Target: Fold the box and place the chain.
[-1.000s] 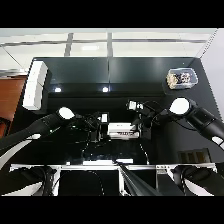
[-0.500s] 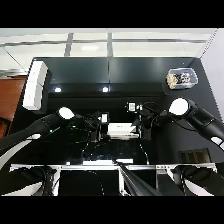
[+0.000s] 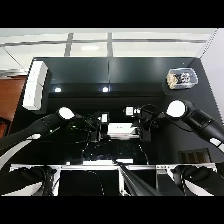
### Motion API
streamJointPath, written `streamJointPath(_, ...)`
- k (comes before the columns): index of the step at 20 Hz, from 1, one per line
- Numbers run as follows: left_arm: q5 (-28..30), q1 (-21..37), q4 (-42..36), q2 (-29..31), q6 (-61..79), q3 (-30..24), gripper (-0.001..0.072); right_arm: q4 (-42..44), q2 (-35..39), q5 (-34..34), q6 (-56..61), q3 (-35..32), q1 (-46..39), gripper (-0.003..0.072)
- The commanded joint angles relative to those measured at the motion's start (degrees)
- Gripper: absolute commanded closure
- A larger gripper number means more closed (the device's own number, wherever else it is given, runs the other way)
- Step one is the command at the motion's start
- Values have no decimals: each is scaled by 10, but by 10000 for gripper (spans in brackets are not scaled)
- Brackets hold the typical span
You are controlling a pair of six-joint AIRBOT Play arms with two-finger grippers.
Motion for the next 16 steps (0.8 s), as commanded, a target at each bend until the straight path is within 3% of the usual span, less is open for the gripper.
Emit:
streamJointPath(1, 0, 0, 0, 0, 0, 0, 312, -7, 0, -1, 0, 0, 7, 377)
streamJointPath(6, 0, 0, 0, 0, 0, 0, 312, 0, 22, -1, 73, 15, 2, 377)
streamJointPath(10, 0, 0, 0, 0, 0, 0, 312, 36, 63, 15, 353, 25, -37, 379)
streamJointPath(12, 0, 0, 0, 0, 0, 0, 312, 50, 62, 32, 484, 9, -49, 663)
streamJointPath(16, 0, 0, 0, 0, 1, 0, 312, 189, 61, -28, 551, -66, -52, 664)
